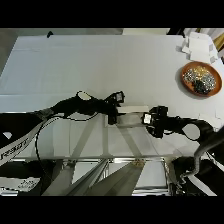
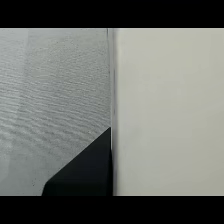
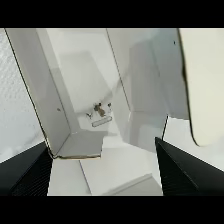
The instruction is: Fold the box and place the chain.
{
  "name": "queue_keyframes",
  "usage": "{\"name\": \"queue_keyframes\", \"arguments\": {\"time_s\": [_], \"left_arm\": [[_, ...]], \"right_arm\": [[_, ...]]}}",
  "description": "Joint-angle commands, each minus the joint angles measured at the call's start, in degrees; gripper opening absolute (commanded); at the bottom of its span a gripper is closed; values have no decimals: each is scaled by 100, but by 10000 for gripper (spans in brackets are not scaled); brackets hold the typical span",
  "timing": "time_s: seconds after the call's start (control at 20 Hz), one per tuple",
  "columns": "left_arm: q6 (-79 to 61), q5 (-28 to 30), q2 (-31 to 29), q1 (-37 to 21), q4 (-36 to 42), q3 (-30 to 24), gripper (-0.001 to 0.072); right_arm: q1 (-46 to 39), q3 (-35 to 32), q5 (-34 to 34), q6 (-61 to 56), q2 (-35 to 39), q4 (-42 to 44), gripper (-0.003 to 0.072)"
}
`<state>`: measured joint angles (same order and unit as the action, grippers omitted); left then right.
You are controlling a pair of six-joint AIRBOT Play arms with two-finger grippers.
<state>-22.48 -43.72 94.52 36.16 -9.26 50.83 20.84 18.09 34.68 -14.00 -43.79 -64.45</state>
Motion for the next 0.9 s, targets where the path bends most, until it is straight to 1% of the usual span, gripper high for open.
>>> {"name": "queue_keyframes", "arguments": {"time_s": [0.0, 0.15, 0.4, 0.55, 0.75, 0.85], "left_arm": [[-4, 0, 0, 0, -2, 2, 10], [-4, 0, 0, 0, 0, 2, 10], [-4, 0, 0, 0, 0, 2, 10], [-4, 0, 0, 0, -2, 2, 10], [-4, -2, 0, 0, 0, 2, 10], [-4, -2, 0, 0, 0, 2, 10]], "right_arm": [[-361, 9, 221, 1080, -4, 879, 698], [-527, 9, 221, 1154, -4, 905, 698], [-538, 11, 214, 1360, -4, 918, 698], [-538, 11, 203, 1539, -57, 1102, 698], [-610, 31, 269, 2334, -520, 1550, 698], [-870, 125, 411, 2380, -710, 1628, 698]]}}
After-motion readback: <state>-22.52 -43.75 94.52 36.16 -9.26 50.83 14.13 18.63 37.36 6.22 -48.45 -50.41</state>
